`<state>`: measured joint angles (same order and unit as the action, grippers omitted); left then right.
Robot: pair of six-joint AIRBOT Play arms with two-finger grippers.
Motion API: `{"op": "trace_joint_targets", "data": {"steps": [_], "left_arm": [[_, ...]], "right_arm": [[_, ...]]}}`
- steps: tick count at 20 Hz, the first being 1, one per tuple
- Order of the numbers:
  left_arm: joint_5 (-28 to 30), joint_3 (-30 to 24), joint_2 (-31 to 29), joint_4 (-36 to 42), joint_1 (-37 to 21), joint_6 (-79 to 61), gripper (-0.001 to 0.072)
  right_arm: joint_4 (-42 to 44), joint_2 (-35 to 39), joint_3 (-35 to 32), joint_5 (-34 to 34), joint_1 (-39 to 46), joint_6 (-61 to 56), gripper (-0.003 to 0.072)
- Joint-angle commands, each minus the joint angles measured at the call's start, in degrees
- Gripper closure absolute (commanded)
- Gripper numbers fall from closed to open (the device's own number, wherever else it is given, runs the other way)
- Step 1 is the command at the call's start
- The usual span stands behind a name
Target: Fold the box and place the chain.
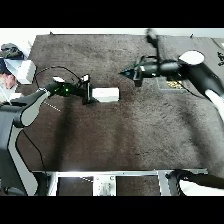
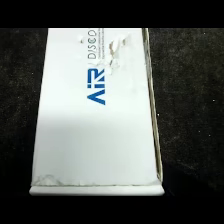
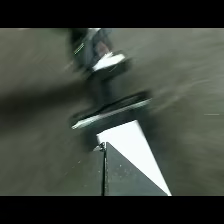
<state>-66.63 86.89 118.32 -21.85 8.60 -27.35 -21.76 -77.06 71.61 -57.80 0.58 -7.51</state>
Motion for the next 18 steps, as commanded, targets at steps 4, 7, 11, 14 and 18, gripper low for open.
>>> {"op": "trace_joint_targets", "data": {"steps": [4, 7, 11, 14, 18], "left_arm": [[-0.02, 0.02, -0.04, -0.02, 0.00, -0.09, 0.0362], [-0.02, 0.00, -0.04, -0.02, 0.00, -0.09, 0.0362], [-0.11, 0.00, -0.04, 0.02, 0.00, -0.09, 0.0364], [-0.42, 0.15, -0.15, 1.46, -0.02, 1.01, 0.0707], [1.01, 2.86, -2.62, 4.37, -0.02, 4.57, 0.0699]], "right_arm": [[4.68, 38.01, -41.77, 42.53, 0.50, -0.04, 0.0719], [4.66, 52.63, -54.77, 48.24, 0.50, -0.04, 0.0718], [4.44, 68.17, -66.53, 54.31, 0.50, -0.04, 0.0718], [4.42, 74.69, -69.26, 55.21, 0.50, -0.04, 0.0718], [4.44, 76.28, -69.24, 55.23, 0.50, -0.04, 0.0717]]}}
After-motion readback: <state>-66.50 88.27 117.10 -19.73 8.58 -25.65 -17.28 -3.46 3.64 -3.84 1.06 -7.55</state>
